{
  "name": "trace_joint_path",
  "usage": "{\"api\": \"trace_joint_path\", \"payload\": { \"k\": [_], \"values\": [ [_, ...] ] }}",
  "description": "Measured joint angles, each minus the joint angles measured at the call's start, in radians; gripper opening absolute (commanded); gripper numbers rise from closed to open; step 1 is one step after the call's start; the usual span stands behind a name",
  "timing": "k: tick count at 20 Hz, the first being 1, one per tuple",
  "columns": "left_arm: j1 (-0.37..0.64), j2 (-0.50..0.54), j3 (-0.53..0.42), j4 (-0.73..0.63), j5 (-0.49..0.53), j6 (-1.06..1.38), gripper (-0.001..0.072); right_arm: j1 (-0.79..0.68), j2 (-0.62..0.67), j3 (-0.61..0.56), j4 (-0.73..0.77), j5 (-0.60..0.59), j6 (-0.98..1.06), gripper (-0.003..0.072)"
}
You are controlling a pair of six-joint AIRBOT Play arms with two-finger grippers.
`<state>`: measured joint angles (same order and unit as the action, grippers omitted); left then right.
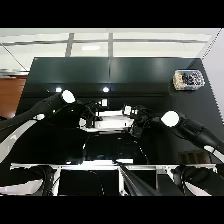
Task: Fold the box and place the chain.
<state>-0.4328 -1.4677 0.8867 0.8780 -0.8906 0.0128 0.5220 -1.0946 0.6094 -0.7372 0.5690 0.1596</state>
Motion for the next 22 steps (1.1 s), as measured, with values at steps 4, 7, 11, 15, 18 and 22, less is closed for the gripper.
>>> {"api": "trace_joint_path", "payload": {
  "k": [4,7,11,15,18,22],
  "values": [
    [0.0,0.0,0.0,0.0,-0.003,0.001,0.0027,-0.014,0.005,0.001,-0.018,-0.032,-0.029,0.0706],
    [0.0,0.0,0.001,0.0,-0.005,0.0,0.0027,-0.042,0.0,0.001,0.023,-0.025,-0.086,0.0706],
    [-0.001,0.0,0.001,0.0,-0.008,0.002,0.0027,-0.089,-0.036,0.001,0.175,0.077,-0.27,0.0706],
    [-0.001,0.0,0.001,-0.001,-0.008,0.002,0.0027,-0.101,-0.109,0.001,0.27,0.135,-0.39,0.0706],
    [-0.001,0.0,0.001,-0.003,-0.008,0.002,0.0027,-0.104,-0.154,0.001,0.296,0.138,-0.426,0.0706],
    [-0.001,0.0,0.001,-0.005,-0.008,0.002,0.0027,-0.102,-0.202,0.003,0.303,0.14,-0.448,0.0543]
  ]
}}
